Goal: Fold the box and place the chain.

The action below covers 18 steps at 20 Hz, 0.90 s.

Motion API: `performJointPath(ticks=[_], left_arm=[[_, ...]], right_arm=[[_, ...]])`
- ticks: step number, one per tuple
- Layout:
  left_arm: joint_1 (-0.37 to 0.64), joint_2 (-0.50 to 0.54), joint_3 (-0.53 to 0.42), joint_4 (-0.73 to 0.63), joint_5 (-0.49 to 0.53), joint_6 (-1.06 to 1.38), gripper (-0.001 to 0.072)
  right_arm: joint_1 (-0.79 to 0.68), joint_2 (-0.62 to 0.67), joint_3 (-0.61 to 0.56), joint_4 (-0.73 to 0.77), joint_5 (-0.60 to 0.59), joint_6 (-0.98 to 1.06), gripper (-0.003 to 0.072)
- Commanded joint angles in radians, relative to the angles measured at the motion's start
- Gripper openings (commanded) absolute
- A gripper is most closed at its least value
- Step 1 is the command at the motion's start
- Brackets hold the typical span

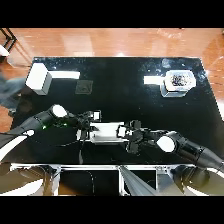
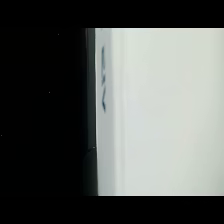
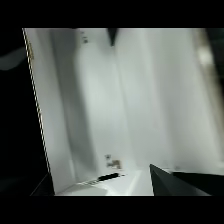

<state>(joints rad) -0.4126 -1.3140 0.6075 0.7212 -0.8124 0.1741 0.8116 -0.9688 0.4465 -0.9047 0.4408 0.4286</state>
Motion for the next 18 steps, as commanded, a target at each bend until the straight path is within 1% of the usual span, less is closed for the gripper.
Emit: performJointPath(ticks=[1, 4, 7, 11, 12, 15, 18], left_arm=[[0.0, 0.0, 0.0, 0.0, 0.0, 0.001, 0.0022], [0.0, 0.0, 0.0, 0.0, 0.0, 0.001, 0.0022], [0.0, 0.0, 0.0, 0.0, 0.0, 0.001, 0.0022], [0.0, 0.0, 0.0, 0.0, 0.0, 0.001, 0.0022], [0.0, 0.0, 0.0, 0.0, 0.0, 0.001, 0.0022], [0.0, 0.0, 0.0, 0.0, 0.0, 0.001, 0.0022], [0.0, 0.0, 0.0, 0.0, 0.0, 0.001, 0.0022]], right_arm=[[-0.008, 0.024, 0.02, -0.042, -0.002, 0.042, 0.0698], [-0.055, 0.025, 0.027, -0.047, 0.004, 0.135, 0.0698], [-0.087, 0.023, 0.027, -0.079, 0.003, 0.131, 0.0698], [-0.087, 0.023, 0.027, -0.056, 0.027, 0.127, 0.0698], [-0.087, 0.023, 0.027, -0.054, 0.038, 0.119, 0.0698], [-0.088, 0.02, 0.037, 0.011, 0.067, 0.055, 0.0698], [-0.122, -0.019, 0.07, 0.072, 0.118, -0.038, 0.0698]])
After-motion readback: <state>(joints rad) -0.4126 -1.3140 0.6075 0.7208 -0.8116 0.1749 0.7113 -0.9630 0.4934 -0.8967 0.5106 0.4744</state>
